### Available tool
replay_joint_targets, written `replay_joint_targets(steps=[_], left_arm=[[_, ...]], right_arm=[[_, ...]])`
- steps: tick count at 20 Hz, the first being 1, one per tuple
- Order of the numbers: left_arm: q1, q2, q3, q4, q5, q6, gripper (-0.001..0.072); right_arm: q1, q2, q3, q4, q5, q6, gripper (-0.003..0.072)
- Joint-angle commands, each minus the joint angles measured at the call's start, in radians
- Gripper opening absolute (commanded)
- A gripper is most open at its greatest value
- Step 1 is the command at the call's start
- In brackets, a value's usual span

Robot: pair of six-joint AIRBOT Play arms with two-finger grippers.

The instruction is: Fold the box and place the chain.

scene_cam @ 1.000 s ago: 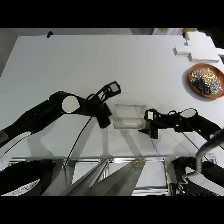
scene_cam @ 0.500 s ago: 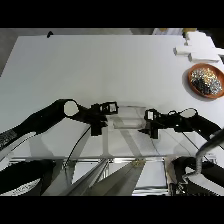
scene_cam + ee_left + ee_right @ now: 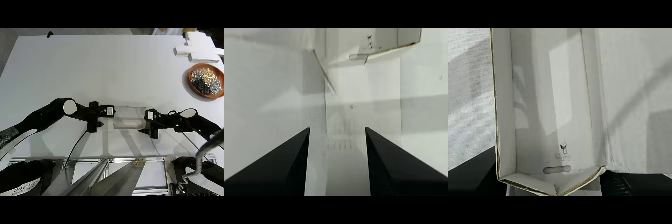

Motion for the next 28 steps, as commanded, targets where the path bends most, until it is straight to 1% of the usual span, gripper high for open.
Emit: replay_joint_targets(steps=[1,3,5,7,8,9,10,14,18,19,20,21,23,24,25,26,27,28], left_arm=[[-0.034,-0.023,0.0,-0.029,0.079,0.083,0.0393],[-0.04,-0.039,0.0,-0.072,0.114,0.08,0.0393],[-0.043,-0.042,0.0,-0.086,0.11,0.079,0.0391],[-0.055,-0.042,0.0,-0.107,0.086,0.076,0.0383],[-0.071,-0.042,0.0,-0.121,0.068,0.077,0.0341],[-0.09,-0.042,0.0,-0.124,0.056,0.077,0.0271],[-0.107,-0.042,0.0,-0.124,0.057,0.077,0.0245],[-0.116,-0.042,0.0,-0.196,0.115,0.076,0.0245],[-0.119,-0.042,0.0,-0.256,0.151,0.077,0.0244],[-0.121,-0.042,0.0,-0.266,0.163,0.077,0.0221],[-0.126,-0.043,0.0,-0.278,0.186,0.077,0.0101],[-0.132,-0.045,0.0,-0.296,0.208,0.078,0.0025],[-0.142,-0.056,0.0,-0.332,0.224,0.08,0.0043],[-0.146,-0.064,0.0,-0.333,0.217,0.08,0.0118],[-0.151,-0.072,0.0,-0.332,0.21,0.08,0.0164],[-0.151,-0.078,0.0,-0.332,0.198,0.08,0.0165],[-0.15,-0.081,0.0,-0.332,0.194,0.08,0.0185],[-0.15,-0.081,0.0,-0.332,0.195,0.08,0.0242]], right_arm=[[0.0,0.0,0.0,0.0,0.0,0.0,0.0444],[0.0,0.0,0.0,0.0,0.0,0.0,0.0444],[0.0,0.0,0.0,0.0,0.0,0.0,0.0444],[0.0,0.0,0.0,0.0,0.0,0.0,0.0444],[0.0,0.0,0.0,0.0,0.0,0.0,0.0444],[0.0,0.0,0.0,0.0,0.0,0.0,0.0444],[0.0,0.0,0.0,0.0,0.0,0.0,0.0444],[0.0,0.0,0.0,0.0,0.0,0.0,0.0444],[0.0,0.0,0.0,0.0,0.0,0.0,0.0444],[0.0,0.0,0.0,0.0,0.0,0.0,0.0444],[0.0,0.0,0.0,0.0,0.0,0.0,0.0444],[0.0,0.0,0.0,0.0,0.0,0.0,0.0444],[0.0,0.0,0.0,0.0,0.0,0.0,0.0444],[0.0,0.0,0.0,0.0,0.0,0.0,0.0444],[0.0,0.0,0.0,0.0,0.0,0.0,0.0444],[0.0,0.0,0.0,0.0,0.0,0.0,0.0444],[0.0,0.0,0.0,0.0,0.0,0.0,0.0444],[0.0,0.0,0.0,0.0,0.0,0.0,0.0444]])
